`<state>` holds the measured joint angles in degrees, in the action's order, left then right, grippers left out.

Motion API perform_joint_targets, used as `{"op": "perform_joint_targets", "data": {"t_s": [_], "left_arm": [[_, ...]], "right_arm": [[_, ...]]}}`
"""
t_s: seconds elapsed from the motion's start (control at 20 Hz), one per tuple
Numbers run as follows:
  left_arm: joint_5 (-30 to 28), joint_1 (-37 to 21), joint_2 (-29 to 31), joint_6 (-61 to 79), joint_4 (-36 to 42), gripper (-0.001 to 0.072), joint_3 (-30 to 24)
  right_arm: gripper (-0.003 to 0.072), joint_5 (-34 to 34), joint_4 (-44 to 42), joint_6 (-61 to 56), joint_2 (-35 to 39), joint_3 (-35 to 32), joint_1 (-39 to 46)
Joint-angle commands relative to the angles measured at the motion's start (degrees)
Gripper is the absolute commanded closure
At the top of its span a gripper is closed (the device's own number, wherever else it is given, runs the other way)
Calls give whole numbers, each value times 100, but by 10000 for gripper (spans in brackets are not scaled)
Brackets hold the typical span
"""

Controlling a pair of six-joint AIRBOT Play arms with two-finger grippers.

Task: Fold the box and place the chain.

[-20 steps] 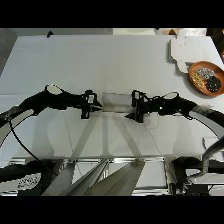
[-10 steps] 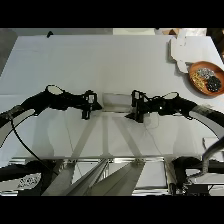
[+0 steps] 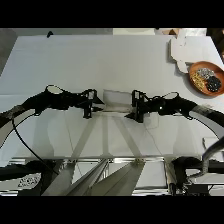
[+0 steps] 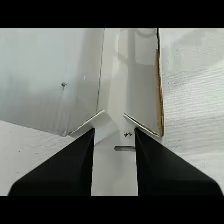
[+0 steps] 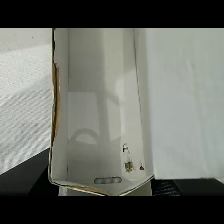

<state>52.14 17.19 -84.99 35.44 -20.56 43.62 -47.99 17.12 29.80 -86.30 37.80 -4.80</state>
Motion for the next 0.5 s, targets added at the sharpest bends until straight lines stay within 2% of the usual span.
{"op": "perform_joint_targets", "data": {"t_s": [0.0, 0.15, 0.3, 0.45], "left_arm": [[-2, -9, 0, -105, 17, 461, -2], [0, -46, 146, -105, 11, 682, -2], [44, -352, 595, -529, -170, 696, -2], [48, -835, 1169, -1777, -920, 696, -2]], "right_arm": [[325, -4, 2, 2, 4, 4, -7], [325, -4, 2, 2, 4, 4, -7], [325, -4, 2, 2, 4, 4, -7], [325, -4, 2, 2, 4, 4, -7]]}}
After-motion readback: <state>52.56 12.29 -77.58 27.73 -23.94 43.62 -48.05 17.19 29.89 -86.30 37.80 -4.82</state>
